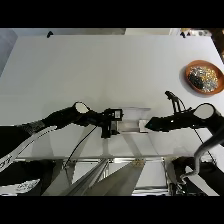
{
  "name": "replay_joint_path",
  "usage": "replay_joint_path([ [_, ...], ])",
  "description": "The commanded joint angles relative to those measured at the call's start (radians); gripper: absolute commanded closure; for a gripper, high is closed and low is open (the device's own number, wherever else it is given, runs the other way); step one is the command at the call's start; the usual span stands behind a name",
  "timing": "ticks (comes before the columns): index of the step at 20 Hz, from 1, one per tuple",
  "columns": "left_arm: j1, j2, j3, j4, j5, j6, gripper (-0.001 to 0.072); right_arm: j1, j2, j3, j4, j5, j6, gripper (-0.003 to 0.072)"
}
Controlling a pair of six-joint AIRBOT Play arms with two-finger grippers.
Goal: Fold the box and place the chain.
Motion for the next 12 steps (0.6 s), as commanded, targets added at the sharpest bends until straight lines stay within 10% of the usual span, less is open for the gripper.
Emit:
replay_joint_path([
  [1, 0.001, 0.0, 0.0, 0.0, 0.0, 0.0, 0.0436, 0.126, -0.05, 0.024, -0.049, -0.1, 0.136, 0.0249],
  [12, 0.001, 0.0, 0.0, 0.0, 0.0, 0.0, 0.0436, 0.396, -0.196, 0.158, -0.415, -0.088, 0.682, 0.025],
])
